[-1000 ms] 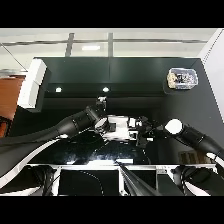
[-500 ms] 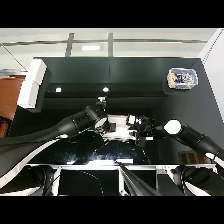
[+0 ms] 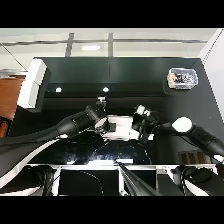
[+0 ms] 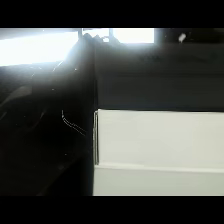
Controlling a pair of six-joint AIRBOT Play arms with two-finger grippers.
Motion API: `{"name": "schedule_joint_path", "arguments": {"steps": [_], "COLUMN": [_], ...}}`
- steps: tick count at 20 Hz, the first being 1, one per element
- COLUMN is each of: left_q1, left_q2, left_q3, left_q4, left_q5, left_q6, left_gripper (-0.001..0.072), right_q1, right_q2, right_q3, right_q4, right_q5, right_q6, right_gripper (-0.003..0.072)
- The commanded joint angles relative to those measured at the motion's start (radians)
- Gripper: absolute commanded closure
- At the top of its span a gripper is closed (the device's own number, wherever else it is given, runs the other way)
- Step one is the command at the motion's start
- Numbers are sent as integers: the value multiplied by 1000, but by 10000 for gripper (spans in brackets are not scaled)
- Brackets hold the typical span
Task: Fold the box and place the chain.
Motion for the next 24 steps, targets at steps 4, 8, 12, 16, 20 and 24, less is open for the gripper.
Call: {"name": "schedule_joint_path", "arguments": {"steps": [4, 8, 12, 16, 20, 24], "left_q1": [0, 0, 0, 0, 0, 0], "left_q2": [0, 0, 0, 0, 0, -1], "left_q3": [-1, -1, -1, -1, -1, -1], "left_q4": [0, 0, 1, 1, 1, 1], "left_q5": [0, 0, 0, 0, 0, 1], "left_q6": [2, 2, 2, 2, 2, 2], "left_gripper": [678, 678, 678, 678, 679, 678], "right_q1": [-406, -629, -655, -651, -567, -414], "right_q2": [90, 79, 3, -125, -213, -247], "right_q3": [-1, -1, -8, -51, -63, -63], "right_q4": [-165, -315, -307, -195, -48, 63], "right_q5": [269, 258, 342, 406, 424, 343], "right_q6": [628, 934, 933, 863, 763, 688], "right_gripper": [635, 636, 637, 641, 641, 641]}}
